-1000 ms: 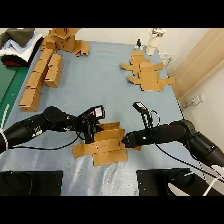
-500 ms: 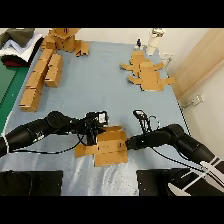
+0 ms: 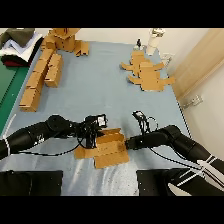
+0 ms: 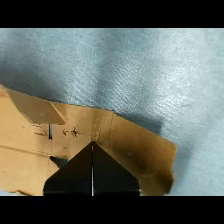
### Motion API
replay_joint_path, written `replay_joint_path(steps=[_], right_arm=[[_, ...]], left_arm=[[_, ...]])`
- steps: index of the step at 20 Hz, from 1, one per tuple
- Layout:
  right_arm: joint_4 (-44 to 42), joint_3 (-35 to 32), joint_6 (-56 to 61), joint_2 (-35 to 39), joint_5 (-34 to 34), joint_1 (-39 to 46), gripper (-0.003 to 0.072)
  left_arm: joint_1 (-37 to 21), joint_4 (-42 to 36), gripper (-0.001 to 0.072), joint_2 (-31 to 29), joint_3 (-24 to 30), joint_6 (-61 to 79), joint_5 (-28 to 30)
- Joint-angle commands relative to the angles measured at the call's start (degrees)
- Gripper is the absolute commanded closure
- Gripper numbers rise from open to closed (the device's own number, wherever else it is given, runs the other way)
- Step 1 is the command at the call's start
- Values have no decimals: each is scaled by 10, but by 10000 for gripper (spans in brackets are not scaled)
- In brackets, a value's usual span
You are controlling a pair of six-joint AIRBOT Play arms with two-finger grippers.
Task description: Fold the box.
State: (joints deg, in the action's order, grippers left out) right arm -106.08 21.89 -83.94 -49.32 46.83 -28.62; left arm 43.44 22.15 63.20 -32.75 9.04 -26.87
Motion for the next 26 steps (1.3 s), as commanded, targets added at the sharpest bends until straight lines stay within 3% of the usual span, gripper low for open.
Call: replay_joint_path(steps=[1,6,12,22,26], right_arm=[[-17,-1,0,2,-4,-1,684],[-37,1,0,56,0,-1,684],[-25,14,37,160,57,0,684],[-6,14,50,168,62,0,684],[-6,14,50,168,62,0,684]], left_arm=[[23,-5,699,0,3,6,-3],[37,-3,699,-1,3,6,-3],[36,-3,699,-1,3,8,-2],[19,-3,699,-22,-2,10,-62],[18,0,698,-14,-1,7,-61]])
